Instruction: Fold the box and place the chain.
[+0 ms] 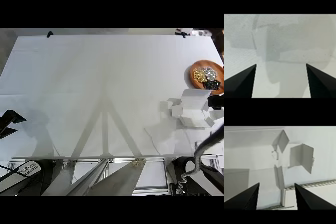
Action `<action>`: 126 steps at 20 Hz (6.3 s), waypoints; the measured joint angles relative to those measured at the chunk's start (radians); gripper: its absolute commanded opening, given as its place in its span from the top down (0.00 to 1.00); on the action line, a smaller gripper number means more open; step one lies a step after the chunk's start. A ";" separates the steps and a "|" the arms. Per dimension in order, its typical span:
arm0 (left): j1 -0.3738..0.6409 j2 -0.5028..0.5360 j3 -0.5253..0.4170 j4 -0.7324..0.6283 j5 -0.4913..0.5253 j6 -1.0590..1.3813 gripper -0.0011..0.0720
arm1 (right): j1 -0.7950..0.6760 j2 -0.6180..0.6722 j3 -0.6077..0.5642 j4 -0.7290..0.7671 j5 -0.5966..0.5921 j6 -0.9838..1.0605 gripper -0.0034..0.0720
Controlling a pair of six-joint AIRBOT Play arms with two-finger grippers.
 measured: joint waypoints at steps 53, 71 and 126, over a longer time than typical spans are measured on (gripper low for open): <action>0.000 0.000 0.000 0.000 0.000 0.000 0.03 | 0.750 -0.153 0.026 0.470 -0.143 0.379 0.94; 0.000 0.000 0.000 -0.038 0.172 -0.027 0.03 | 0.778 -0.263 0.016 0.109 -0.172 0.684 0.94; -1.270 -0.605 0.568 -0.727 0.179 0.997 0.46 | 0.778 -0.282 0.016 0.140 -0.214 0.542 0.94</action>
